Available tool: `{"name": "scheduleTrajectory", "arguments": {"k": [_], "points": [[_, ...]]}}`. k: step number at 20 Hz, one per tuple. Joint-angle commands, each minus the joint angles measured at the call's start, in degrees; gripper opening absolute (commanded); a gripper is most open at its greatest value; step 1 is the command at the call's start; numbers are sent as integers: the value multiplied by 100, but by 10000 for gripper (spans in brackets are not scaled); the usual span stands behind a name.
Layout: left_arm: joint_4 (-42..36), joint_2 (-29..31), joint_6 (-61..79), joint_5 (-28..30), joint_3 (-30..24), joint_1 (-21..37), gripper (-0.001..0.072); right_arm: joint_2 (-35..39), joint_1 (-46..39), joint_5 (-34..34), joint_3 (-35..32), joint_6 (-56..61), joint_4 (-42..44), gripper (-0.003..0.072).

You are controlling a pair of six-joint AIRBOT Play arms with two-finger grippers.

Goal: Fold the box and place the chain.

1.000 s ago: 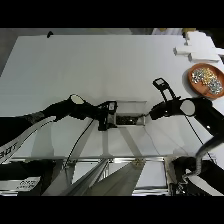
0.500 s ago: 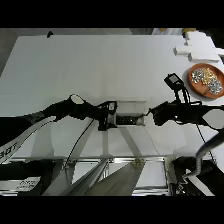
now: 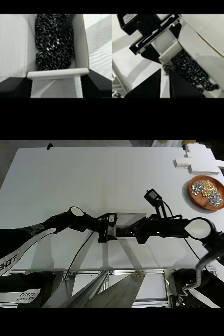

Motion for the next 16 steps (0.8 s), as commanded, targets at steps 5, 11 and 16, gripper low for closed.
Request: {"name": "scheduleTrajectory", "arguments": {"k": [5, 11, 16], "points": [[2, 0, 2, 0, 2, 2, 33, -973, 120, 387, 1110, -83, -726, 199], [2, 0, 2, 2, 0, 2, 33, -2002, -680, 820, 2938, -85, -1451, 17], [2, 0, 2, 0, 2, 2, 33, -2658, -756, 1572, 2846, -466, -1891, 18]]}}
